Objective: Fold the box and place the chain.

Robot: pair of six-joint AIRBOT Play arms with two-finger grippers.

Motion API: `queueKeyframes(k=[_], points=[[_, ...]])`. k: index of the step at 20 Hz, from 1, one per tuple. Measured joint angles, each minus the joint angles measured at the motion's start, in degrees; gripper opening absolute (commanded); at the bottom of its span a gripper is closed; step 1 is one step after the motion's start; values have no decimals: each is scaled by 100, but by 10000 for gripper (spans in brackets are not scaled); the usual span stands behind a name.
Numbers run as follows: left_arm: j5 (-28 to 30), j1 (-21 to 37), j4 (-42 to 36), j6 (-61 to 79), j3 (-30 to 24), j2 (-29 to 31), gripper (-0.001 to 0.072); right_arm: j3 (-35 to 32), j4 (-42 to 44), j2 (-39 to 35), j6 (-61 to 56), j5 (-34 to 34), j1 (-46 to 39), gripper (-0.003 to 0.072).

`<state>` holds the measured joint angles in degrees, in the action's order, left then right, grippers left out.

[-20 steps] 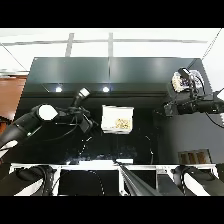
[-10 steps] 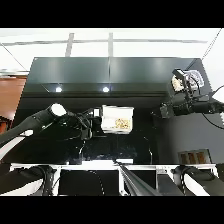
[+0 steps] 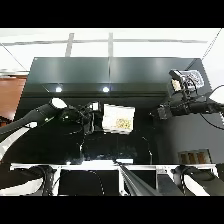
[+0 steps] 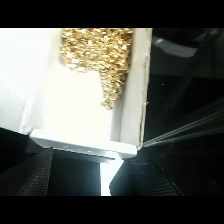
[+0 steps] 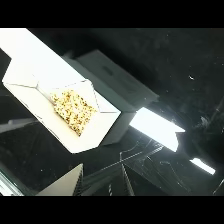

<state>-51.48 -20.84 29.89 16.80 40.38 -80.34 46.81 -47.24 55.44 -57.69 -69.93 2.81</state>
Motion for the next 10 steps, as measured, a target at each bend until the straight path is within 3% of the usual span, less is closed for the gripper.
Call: queueKeyframes(k=[10], points=[[26,-83,-35,420,184,-131,706,0,2,0,2,114,7,288]])
